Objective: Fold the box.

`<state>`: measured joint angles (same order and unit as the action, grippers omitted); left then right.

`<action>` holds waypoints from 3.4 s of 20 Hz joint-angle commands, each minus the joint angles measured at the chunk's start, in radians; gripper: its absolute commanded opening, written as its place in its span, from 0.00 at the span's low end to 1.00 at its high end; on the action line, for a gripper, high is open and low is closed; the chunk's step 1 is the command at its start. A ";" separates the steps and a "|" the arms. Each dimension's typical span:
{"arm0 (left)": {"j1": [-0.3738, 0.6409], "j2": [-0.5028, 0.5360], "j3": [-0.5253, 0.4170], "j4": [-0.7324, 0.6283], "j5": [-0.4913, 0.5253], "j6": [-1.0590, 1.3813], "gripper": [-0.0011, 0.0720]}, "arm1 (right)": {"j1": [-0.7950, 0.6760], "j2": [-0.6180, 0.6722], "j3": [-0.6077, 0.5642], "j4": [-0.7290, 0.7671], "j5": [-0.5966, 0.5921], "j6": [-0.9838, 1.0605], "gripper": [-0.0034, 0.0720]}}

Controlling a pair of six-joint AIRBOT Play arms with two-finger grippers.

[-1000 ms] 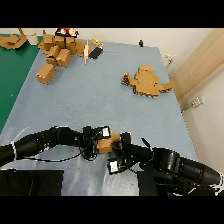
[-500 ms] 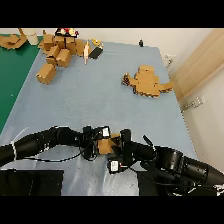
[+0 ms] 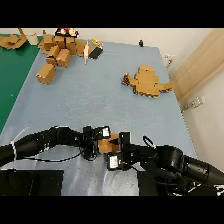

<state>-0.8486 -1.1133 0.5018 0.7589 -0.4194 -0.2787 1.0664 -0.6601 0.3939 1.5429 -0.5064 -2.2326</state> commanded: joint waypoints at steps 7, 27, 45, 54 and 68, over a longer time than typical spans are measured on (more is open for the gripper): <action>0.000 -0.001 0.000 0.000 0.000 0.000 0.75 | -0.001 -0.049 0.000 -0.108 0.024 -0.001 0.65; 0.000 -0.001 0.000 0.000 0.001 0.000 0.75 | -0.051 0.030 0.002 -0.089 0.034 0.085 0.65; 0.000 -0.001 0.000 0.000 0.000 0.000 0.75 | -0.027 -0.081 0.002 0.016 0.043 -0.005 0.66; 0.000 -0.001 0.000 0.000 0.000 0.000 0.75 | -0.023 -0.107 0.002 -0.089 0.045 -0.012 0.66; 0.000 -0.001 0.000 0.000 0.000 0.000 0.75 | -0.023 -0.120 0.002 -0.149 0.045 -0.008 0.57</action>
<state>-0.8486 -1.1133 0.5018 0.7586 -0.4191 -0.2794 1.0424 -0.7776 0.3950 1.3972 -0.4599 -2.2414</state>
